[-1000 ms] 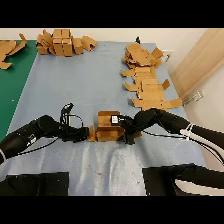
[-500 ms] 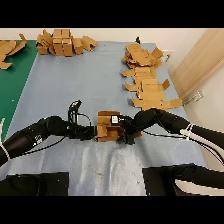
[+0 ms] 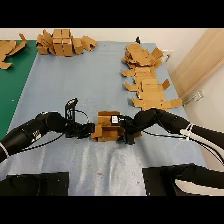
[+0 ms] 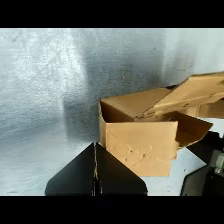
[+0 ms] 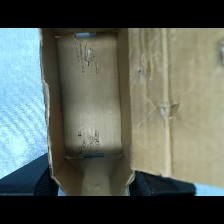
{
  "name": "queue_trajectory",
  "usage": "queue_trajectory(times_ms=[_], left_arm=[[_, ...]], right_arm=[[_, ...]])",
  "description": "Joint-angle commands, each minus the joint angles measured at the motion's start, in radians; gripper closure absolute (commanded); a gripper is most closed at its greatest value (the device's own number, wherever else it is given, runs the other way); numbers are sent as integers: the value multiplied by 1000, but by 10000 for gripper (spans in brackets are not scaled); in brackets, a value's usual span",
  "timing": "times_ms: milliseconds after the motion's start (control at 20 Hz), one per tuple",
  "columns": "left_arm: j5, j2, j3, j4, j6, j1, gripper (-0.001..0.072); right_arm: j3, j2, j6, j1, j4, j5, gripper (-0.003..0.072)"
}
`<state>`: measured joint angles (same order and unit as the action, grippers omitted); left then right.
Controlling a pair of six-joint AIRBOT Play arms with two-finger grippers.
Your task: Fold the box.
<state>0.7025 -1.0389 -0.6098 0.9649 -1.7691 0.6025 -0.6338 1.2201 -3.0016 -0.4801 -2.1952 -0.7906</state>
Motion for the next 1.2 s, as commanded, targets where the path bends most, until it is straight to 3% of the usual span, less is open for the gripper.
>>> queue_trajectory(times_ms=[0, 50, 100, 150, 550, 1150], left_arm=[[2, 0, -2, 21, -5, -18, 663], [-5, 0, -2, 15, -2, -18, 399], [-10, 0, -2, 6, -1, -18, 330], [-12, 0, -3, 5, -1, -18, 358], [45, 8, -34, 9, 1, -18, 357], [39, 8, -43, -61, 46, -11, 356]], right_arm=[[0, 0, 0, 0, 0, 0, 192], [0, 0, 0, 0, 0, 0, 192], [0, 0, 0, 0, 0, 0, 192], [0, 0, 0, 0, 0, 0, 191], [0, 0, 0, 0, 0, -1, 192], [0, 1, 0, 0, 0, -2, 192]])
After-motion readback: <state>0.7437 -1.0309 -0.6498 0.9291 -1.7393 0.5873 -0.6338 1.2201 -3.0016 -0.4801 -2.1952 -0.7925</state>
